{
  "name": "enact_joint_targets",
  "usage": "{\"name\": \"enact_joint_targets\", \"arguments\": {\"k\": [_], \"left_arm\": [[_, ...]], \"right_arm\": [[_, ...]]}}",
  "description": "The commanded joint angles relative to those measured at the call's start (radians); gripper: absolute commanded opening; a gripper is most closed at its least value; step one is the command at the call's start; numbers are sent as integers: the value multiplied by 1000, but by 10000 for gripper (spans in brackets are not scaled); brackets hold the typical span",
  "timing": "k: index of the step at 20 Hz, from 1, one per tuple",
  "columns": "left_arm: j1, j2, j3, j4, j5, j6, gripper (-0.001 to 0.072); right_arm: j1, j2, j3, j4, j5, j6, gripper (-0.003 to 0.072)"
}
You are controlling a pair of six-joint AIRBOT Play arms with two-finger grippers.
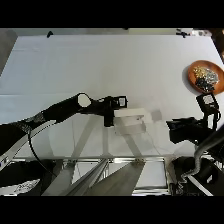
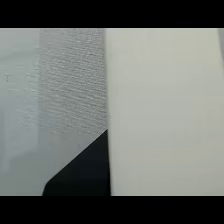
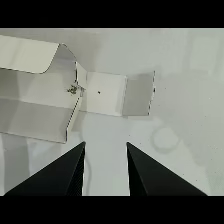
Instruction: Fold the box and place the chain.
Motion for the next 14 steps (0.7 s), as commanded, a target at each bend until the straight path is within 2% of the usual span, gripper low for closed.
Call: {"name": "enact_joint_targets", "arguments": {"k": [1, 10, 14], "left_arm": [[0, -1, 0, 4, -68, 41, 5], [0, -1, 0, 35, -73, 66, 5], [-1, -1, 0, 34, -31, 66, 9]], "right_arm": [[1, 1, 1, 0, -1, 0, 299], [1, 1, 1, 0, -1, 0, 299], [1, 1, 1, 0, -1, 0, 299]]}}
